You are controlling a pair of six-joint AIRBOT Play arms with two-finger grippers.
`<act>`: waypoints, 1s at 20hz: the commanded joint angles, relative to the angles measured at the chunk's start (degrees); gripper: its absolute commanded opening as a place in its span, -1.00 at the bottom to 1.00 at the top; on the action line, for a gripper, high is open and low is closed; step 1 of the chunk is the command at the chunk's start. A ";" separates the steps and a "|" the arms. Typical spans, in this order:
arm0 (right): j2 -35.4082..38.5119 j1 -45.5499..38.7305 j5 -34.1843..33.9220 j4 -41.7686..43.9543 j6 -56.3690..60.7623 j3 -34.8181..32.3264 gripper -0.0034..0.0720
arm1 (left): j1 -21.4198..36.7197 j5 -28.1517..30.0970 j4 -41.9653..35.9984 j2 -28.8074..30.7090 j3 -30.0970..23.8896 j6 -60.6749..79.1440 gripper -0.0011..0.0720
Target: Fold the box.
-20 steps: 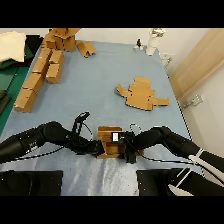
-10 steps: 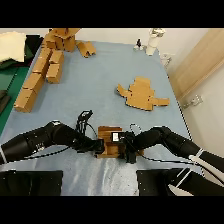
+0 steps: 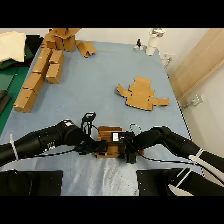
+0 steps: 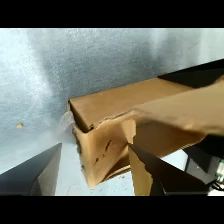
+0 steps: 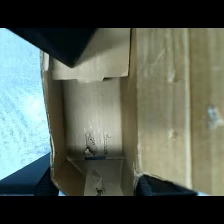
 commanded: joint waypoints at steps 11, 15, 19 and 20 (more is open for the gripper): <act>0.02 -0.02 0.00 -0.11 0.02 0.07 0.41 | -8.24 -10.27 19.74 -5.84 9.86 -18.73 0.75; 0.02 -0.02 0.00 -0.11 0.02 0.07 0.41 | -9.33 -14.51 23.54 -5.88 12.17 -20.04 0.75; 0.02 -0.02 0.00 -0.11 0.02 0.07 0.41 | -9.35 -14.53 22.53 -7.69 12.20 -21.18 0.75; 0.02 -0.02 0.00 -0.11 0.02 0.07 0.41 | -9.57 -14.56 22.53 -8.28 12.22 -21.51 0.75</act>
